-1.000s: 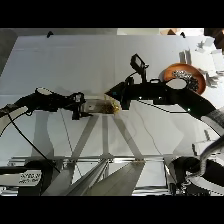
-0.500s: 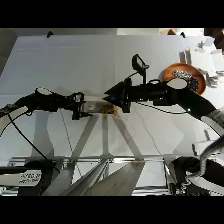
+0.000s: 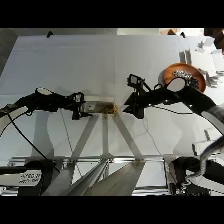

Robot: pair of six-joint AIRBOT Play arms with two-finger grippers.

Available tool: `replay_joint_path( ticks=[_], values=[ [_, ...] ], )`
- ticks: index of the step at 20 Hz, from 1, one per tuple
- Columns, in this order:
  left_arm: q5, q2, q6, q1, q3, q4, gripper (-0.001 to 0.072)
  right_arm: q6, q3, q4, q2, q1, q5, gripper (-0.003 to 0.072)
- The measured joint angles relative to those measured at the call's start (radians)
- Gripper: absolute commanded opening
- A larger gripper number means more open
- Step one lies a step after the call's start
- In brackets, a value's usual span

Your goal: Fold the box and place the chain.

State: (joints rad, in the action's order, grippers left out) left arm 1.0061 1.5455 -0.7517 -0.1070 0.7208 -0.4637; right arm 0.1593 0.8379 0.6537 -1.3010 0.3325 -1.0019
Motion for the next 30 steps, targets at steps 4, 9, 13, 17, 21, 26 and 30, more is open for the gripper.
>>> replay_joint_path(
  ticks=[4,9,13,17,21,26,30],
  values=[
    [0.000,0.000,0.000,0.000,0.000,0.000,0.0341,-0.089,-0.001,0.020,-0.093,0.003,-0.002,0.0397],
    [0.000,0.000,0.000,0.000,0.000,0.000,0.0341,-0.319,-0.001,-0.106,-0.166,0.040,0.060,0.0422],
    [0.000,0.000,0.000,0.000,0.000,0.000,0.0341,-0.412,-0.001,-0.193,-0.204,0.064,0.106,0.0421],
    [0.000,0.000,0.000,0.000,0.000,0.000,0.0341,-0.442,-0.001,-0.221,-0.244,0.090,0.127,0.0122],
    [0.001,0.000,0.000,0.000,0.000,0.000,0.0341,-0.447,-0.001,-0.224,-0.266,0.103,0.135,0.0011],
    [0.000,0.000,0.000,0.000,0.000,0.000,0.0341,-0.363,-0.001,-0.197,-0.254,0.107,0.151,0.0010],
    [0.000,0.000,0.000,0.000,0.000,0.000,0.0341,-0.258,-0.001,-0.127,-0.216,0.107,0.164,0.0009]
  ],
)
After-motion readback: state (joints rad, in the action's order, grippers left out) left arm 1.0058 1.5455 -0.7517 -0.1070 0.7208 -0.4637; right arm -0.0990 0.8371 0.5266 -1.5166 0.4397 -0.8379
